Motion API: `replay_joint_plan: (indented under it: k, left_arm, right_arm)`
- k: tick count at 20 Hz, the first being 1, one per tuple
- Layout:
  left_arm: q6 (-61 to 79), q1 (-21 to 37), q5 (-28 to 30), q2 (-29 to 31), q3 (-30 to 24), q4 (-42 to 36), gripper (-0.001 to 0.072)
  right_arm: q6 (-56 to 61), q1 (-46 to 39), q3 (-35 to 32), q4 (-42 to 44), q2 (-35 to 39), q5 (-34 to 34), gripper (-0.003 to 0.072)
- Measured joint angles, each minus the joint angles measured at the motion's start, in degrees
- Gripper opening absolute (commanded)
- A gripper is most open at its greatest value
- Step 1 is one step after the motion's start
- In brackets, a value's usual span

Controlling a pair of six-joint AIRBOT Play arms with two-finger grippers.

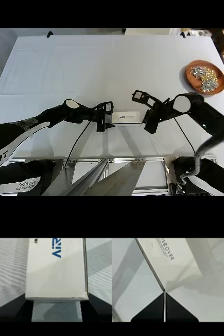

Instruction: Fold the box and place the chain.

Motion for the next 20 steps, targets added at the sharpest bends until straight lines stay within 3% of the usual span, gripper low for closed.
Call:
replay_joint_plan:
  k: [7, 12, 17, 20]
  left_arm:
    - [0.1, 0.0, 0.0, 0.0, 0.0, 0.0, 0.0209]
    - [0.2, 0.0, 0.0, 0.0, 0.0, 0.0, 0.0209]
    - [0.2, 0.0, 0.0, 0.0, 0.0, 0.0, 0.0209]
    - [0.2, 0.0, 0.0, 0.0, 0.0, 0.0, 0.0209]
  right_arm:
    - [12.9, -2.3, 1.1, -11.3, 11.5, 16.0, 0.0020]
    - [22.6, -17.7, 1.1, -19.3, 14.8, 23.6, 0.0020]
    - [26.4, -37.8, 1.1, -21.0, 15.4, 20.5, 0.0022]
    - [29.0, -44.2, 1.1, -21.0, 15.5, 16.7, 0.0021]
